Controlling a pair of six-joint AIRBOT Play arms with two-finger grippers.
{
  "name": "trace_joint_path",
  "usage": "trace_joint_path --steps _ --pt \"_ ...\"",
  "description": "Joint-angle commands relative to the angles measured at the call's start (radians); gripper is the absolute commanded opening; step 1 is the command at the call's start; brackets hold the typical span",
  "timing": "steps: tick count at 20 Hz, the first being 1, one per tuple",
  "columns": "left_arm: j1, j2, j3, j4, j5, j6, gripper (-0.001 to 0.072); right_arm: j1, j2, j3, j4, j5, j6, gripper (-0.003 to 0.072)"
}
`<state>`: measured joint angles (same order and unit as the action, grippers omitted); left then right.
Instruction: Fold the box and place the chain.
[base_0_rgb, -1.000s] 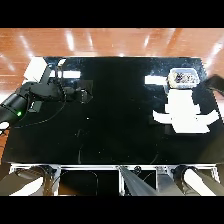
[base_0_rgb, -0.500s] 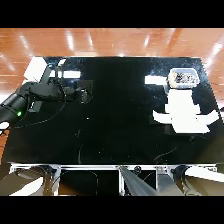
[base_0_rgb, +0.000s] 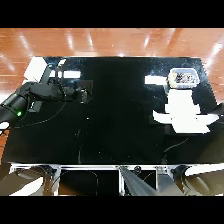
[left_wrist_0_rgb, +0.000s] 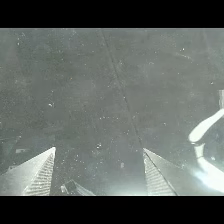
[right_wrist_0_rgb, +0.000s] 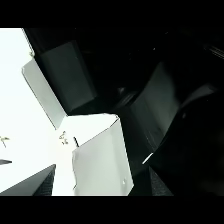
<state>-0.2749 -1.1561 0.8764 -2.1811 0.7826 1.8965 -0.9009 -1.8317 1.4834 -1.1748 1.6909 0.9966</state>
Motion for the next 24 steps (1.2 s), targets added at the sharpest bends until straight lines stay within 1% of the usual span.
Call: trace_joint_path --steps 1,5,6,7,8,9,13,14,15,16,20,24 --pt "0.000 0.000 0.000 0.000 0.000 0.000 0.0642 0.013 -0.063 0.023 0.000 0.034 -0.006 0.0702" --pt "0.000 0.000 0.000 0.000 0.002 0.000 0.0641 0.026 -0.068 0.023 -0.001 0.031 -0.006 0.0701" --pt "0.000 0.000 0.000 0.000 0.002 0.000 0.0642 0.029 -0.068 0.023 -0.002 0.033 -0.006 0.0684" --pt "0.000 0.000 0.000 0.000 0.001 0.000 0.0641 0.031 -0.068 0.023 -0.006 0.033 -0.006 0.0541" --pt "0.000 0.000 0.000 0.000 0.002 0.000 0.0642 0.031 -0.068 0.023 -0.008 0.033 -0.006 0.0435" --pt "0.000 0.000 0.000 0.000 0.002 0.000 0.0642 0.030 -0.068 0.023 -0.008 0.034 -0.006 0.0414" --pt "0.000 0.000 0.000 0.000 0.001 0.000 0.0642 0.031 -0.068 0.023 -0.008 0.034 -0.006 0.0412" --pt "0.000 0.000 0.000 0.000 0.001 0.000 0.0641 0.031 -0.068 0.023 -0.008 0.034 -0.006 0.0315" --pt "0.000 0.000 0.000 0.000 0.000 0.000 0.0642 0.031 -0.068 0.023 -0.007 0.035 -0.009 0.0113" --pt "0.000 0.000 0.000 0.000 0.001 0.000 0.0642 0.031 -0.068 0.023 -0.005 0.038 -0.027 0.0027" --pt "0.000 0.000 0.000 0.000 -0.002 0.000 0.0642 0.047 -0.068 0.022 0.000 0.064 -0.056 0.0027" --pt "0.000 0.000 0.000 0.000 -0.006 0.000 0.0642 0.136 -0.065 -0.024 0.113 0.085 -0.068 0.0032"
